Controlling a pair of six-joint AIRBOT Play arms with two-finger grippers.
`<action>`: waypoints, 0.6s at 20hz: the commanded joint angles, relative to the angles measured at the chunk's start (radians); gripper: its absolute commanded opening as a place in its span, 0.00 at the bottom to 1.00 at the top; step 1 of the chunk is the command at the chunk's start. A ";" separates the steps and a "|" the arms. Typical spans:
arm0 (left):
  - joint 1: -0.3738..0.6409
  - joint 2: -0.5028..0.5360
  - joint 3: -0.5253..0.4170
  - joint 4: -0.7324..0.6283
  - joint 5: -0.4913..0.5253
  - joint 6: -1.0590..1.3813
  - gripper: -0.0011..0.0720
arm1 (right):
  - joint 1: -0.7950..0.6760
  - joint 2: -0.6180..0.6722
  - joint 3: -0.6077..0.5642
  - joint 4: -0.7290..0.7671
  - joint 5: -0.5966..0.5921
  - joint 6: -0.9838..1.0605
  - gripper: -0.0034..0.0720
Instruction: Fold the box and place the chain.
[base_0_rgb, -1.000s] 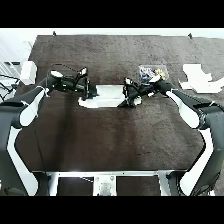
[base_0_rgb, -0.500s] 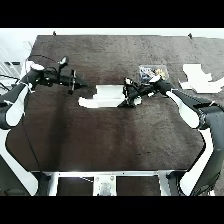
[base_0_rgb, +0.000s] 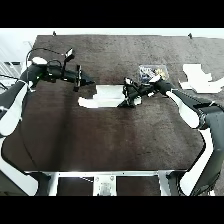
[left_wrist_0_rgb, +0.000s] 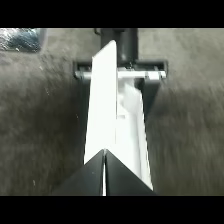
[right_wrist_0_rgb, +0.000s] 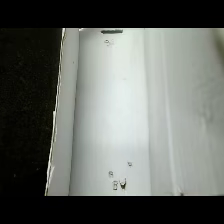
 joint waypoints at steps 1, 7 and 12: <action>-0.052 0.073 -0.095 0.007 0.133 -0.016 0.03 | 0.000 0.000 0.000 0.000 0.000 0.000 0.81; -0.104 0.074 -0.182 0.053 0.211 -0.011 0.03 | 0.000 0.000 0.000 0.000 0.000 0.000 0.81; -0.161 0.072 -0.187 0.141 0.280 -0.017 0.03 | 0.000 0.000 0.000 0.000 0.000 0.000 0.81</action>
